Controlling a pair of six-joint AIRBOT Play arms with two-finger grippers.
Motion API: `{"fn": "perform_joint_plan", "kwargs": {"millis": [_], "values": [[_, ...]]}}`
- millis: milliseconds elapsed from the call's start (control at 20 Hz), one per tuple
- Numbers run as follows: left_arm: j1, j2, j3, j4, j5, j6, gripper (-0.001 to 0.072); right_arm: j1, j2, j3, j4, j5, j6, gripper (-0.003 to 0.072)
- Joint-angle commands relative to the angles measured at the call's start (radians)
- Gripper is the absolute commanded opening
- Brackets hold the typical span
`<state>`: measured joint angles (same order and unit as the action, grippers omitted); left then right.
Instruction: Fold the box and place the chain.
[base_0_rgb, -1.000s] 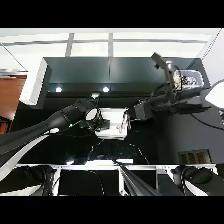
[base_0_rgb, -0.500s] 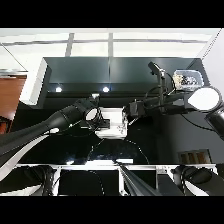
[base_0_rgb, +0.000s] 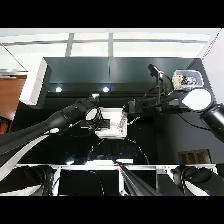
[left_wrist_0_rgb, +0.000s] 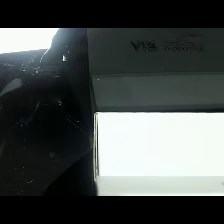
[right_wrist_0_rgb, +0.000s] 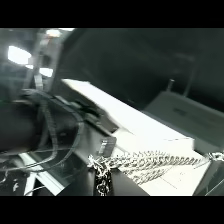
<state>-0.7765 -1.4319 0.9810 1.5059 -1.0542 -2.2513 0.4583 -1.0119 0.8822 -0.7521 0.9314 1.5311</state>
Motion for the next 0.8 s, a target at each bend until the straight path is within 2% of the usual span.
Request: {"fn": "perform_joint_plan", "kwargs": {"millis": [0,50,100,150,200,300,450,550,650,700,750], "values": [[0.000,0.000,0.000,0.000,-0.001,0.000,0.0031,0.040,-0.044,-0.034,-0.007,-0.059,0.024,0.0021],[0.000,0.000,0.000,0.000,-0.001,0.000,0.0031,0.062,-0.061,-0.040,-0.032,-0.076,0.026,0.0023],[0.000,0.000,0.000,0.000,-0.001,0.000,0.0031,0.070,-0.079,-0.043,-0.046,-0.083,0.035,0.0081],[0.000,0.000,0.000,0.000,-0.001,0.000,0.0031,0.072,-0.090,-0.043,-0.046,-0.083,0.036,0.0280],[0.000,0.000,0.000,0.000,-0.001,0.000,0.0031,0.069,-0.090,-0.043,-0.054,-0.083,0.036,0.0368],[0.000,0.000,0.000,0.000,-0.001,0.000,0.0031,0.013,-0.067,-0.037,-0.098,-0.057,0.036,0.0368],[0.000,0.000,0.000,0.000,-0.001,0.000,0.0031,-0.189,0.004,-0.035,-0.253,-0.016,0.051,0.0368],[0.000,0.000,0.000,0.000,0.000,0.000,0.0031,-0.326,0.008,-0.040,-0.469,-0.042,0.139,0.0368],[0.000,0.000,0.000,0.000,0.000,0.000,0.0031,-0.415,0.005,-0.087,-0.771,-0.151,0.373,0.0369],[0.000,0.000,0.000,0.000,0.000,0.000,0.0031,-0.442,-0.006,-0.119,-0.876,-0.216,0.472,0.0435],[0.000,0.000,0.000,0.000,0.000,0.000,0.0031,-0.468,-0.038,-0.144,-0.922,-0.283,0.530,0.0712]]}}
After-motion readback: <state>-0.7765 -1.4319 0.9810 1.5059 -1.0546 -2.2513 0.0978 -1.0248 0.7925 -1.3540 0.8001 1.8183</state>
